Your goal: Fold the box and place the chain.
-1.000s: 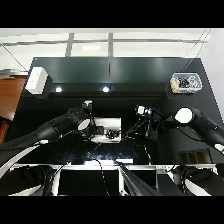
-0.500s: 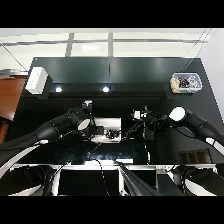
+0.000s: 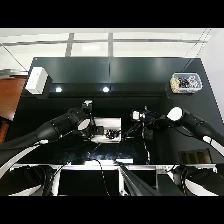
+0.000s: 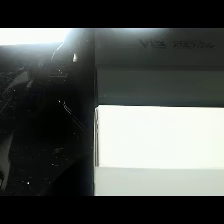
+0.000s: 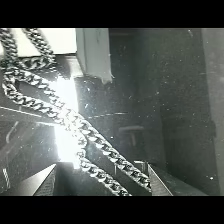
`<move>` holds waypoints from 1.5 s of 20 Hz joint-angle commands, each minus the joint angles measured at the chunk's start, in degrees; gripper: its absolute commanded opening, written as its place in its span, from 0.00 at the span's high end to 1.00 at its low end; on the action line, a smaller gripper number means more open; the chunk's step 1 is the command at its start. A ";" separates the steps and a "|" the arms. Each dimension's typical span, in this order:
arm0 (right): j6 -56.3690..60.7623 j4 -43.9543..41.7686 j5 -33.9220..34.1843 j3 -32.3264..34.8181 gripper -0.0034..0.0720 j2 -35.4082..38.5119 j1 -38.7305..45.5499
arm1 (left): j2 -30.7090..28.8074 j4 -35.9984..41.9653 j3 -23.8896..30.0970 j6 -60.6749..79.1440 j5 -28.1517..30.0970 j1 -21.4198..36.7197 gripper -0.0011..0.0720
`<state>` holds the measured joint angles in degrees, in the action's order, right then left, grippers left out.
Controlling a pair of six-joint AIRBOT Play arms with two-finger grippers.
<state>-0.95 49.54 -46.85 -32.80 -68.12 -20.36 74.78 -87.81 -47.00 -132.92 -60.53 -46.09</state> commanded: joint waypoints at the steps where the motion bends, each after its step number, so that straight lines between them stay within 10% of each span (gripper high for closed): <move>1: 1.20 0.17 2.40 0.02 0.04 -0.13 -1.36 | 0.04 -0.02 0.02 0.00 0.00 0.00 0.95; 6: 2.78 2.10 2.58 0.02 0.06 -0.76 -2.95 | 0.04 0.00 0.02 0.00 -0.07 0.00 0.95; 7: 3.08 3.06 2.54 0.02 0.21 -0.76 -2.97 | 0.04 0.00 0.02 0.00 -0.07 0.00 0.95; 11: 4.20 4.33 2.56 0.02 0.29 -0.76 -2.97 | 0.04 0.00 0.02 0.00 -0.07 0.00 0.95; 14: 5.16 4.66 2.49 0.02 0.54 -0.76 -2.97 | 0.04 0.00 0.02 0.00 -0.07 0.00 0.95; 15: 5.64 4.70 2.21 0.02 0.78 -0.76 -2.97 | 0.04 0.00 0.02 0.00 -0.07 0.00 0.95; 19: 9.03 5.70 1.53 -0.20 0.93 -0.17 -2.97 | 0.04 0.00 0.02 0.00 -0.04 0.00 0.95; 30: 30.64 8.55 -5.25 -6.80 0.93 14.84 -2.97 | 0.04 0.00 0.02 0.00 -0.02 0.00 0.95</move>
